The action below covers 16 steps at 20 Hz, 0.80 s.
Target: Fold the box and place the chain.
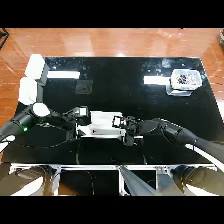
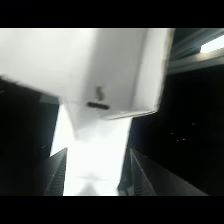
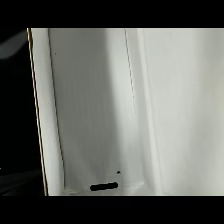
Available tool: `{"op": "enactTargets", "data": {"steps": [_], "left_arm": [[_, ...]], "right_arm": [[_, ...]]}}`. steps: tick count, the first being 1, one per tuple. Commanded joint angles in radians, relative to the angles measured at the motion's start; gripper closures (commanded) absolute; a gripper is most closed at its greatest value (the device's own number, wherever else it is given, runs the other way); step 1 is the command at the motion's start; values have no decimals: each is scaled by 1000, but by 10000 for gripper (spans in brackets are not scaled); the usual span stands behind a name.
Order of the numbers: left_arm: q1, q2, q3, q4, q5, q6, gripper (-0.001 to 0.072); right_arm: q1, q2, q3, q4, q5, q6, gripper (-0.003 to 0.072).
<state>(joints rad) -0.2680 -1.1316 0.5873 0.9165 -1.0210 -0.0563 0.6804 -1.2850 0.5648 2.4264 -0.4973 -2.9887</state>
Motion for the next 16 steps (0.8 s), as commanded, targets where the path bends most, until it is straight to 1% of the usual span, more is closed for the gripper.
{"op": "enactTargets", "data": {"steps": [1, 4, 11, 14, 16], "left_arm": [[-37, -17, 0, -18, 19, 0, 213], [-55, -17, 0, -16, 32, 0, 209], [-55, -17, 0, -28, 49, 3, 210], [-55, -17, 0, -27, 69, 53, 210], [-55, -17, 0, 1, 71, 53, 224]], "right_arm": [[0, 0, 0, 0, 0, 0, 666], [0, 0, 0, 0, 0, 0, 666], [0, 0, 0, 0, 0, 0, 666], [0, 0, 0, 0, 0, 0, 666], [0, 0, 0, 0, 0, 0, 666]]}}
